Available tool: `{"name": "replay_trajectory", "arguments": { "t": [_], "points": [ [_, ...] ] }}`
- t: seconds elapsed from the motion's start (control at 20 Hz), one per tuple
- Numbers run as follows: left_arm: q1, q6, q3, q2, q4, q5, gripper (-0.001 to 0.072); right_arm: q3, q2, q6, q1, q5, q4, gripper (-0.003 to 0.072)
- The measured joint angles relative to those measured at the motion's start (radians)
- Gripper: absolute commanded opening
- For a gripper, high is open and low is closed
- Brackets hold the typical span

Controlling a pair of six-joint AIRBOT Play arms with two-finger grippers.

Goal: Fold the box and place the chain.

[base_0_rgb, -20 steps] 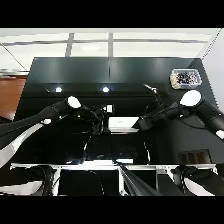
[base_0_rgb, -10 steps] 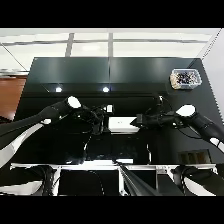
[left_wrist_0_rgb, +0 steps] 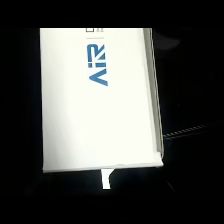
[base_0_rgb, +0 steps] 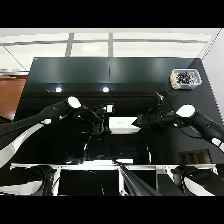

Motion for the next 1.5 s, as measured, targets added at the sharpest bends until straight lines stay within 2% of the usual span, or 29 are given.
{"name": "replay_trajectory", "arguments": {
  "t": [0.15,0.2,0.25,0.4,0.6,0.75,0.9,1.2,1.5],
  "points": [
    [0.001,0.000,0.000,0.000,0.002,-0.008,0.0542,0.084,0.063,-0.019,-0.027,0.062,-0.031,0.0016],
    [0.002,0.000,0.000,0.001,0.002,-0.006,0.0586,0.117,0.093,-0.024,-0.045,0.113,-0.031,0.0016],
    [0.002,0.000,0.000,0.000,0.002,-0.005,0.0720,0.145,0.122,-0.025,-0.068,0.162,-0.061,0.0017],
    [0.004,-0.008,0.003,0.009,0.024,-0.002,0.0720,0.203,0.220,-0.016,-0.151,0.254,-0.163,0.0017],
    [0.014,-0.080,0.006,0.074,0.129,-0.029,0.0720,0.229,0.313,0.037,-0.245,0.337,-0.311,0.0016],
    [0.022,-0.128,0.014,0.145,0.160,-0.052,0.0720,0.233,0.339,0.067,-0.273,0.343,-0.367,0.0016],
    [-0.008,-0.153,0.049,0.178,0.133,-0.050,0.0720,0.233,0.349,0.092,-0.284,0.314,-0.387,0.0016],
    [-0.113,-0.304,0.180,0.072,0.100,0.032,0.0716,0.233,0.355,0.112,-0.290,0.276,-0.401,0.0016],
    [-0.135,-0.391,0.249,-0.026,0.093,-0.043,0.0714,0.233,0.355,0.117,-0.290,0.268,-0.404,0.0016]
  ]
}}
